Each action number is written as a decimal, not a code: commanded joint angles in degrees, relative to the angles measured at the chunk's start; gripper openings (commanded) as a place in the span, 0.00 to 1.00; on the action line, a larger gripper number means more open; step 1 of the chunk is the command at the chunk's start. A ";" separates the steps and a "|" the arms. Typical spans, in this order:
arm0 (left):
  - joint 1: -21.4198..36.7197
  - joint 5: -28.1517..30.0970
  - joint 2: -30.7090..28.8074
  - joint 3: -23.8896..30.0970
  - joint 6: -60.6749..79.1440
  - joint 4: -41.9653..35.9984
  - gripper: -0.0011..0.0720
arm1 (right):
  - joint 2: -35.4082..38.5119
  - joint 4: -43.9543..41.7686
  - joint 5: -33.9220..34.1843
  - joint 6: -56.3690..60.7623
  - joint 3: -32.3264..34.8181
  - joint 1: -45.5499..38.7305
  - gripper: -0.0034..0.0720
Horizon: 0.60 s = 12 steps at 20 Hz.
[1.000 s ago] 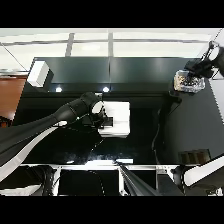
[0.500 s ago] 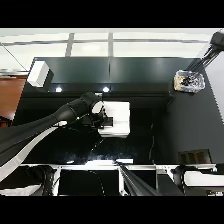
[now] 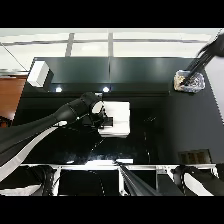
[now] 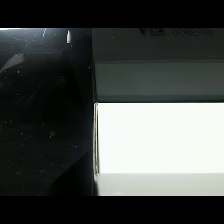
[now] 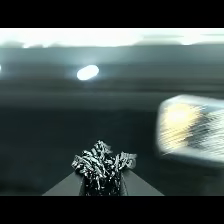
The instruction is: Fold the box and place the chain.
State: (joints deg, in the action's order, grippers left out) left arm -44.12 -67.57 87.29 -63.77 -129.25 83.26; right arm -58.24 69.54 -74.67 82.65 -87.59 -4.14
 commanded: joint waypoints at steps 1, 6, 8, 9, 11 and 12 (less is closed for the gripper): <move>0.07 -0.07 0.00 -0.04 0.02 0.00 0.05 | 10.34 -12.66 2.23 -1.49 15.06 6.14 0.06; 0.07 -0.46 0.00 -0.04 0.04 0.00 0.05 | 11.58 -22.93 8.11 -0.61 28.76 17.49 0.06; 0.07 -0.44 0.00 -0.04 0.02 0.00 0.05 | 11.54 -24.96 12.66 0.24 32.92 22.10 0.06; 0.07 -0.44 0.00 -0.04 0.04 0.00 0.05 | 11.54 -25.18 14.97 1.22 34.25 24.00 0.06; 0.07 -0.39 0.00 -0.04 0.02 0.02 0.05 | 11.52 -25.16 19.34 2.32 35.30 26.25 0.07; 0.07 -0.39 0.00 -0.04 0.02 0.02 0.05 | 11.50 -25.70 21.09 2.62 35.30 26.75 0.07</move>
State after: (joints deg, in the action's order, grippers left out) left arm -44.10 -67.99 87.29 -63.77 -129.23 83.26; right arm -46.94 46.33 -60.29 83.74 -55.00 18.94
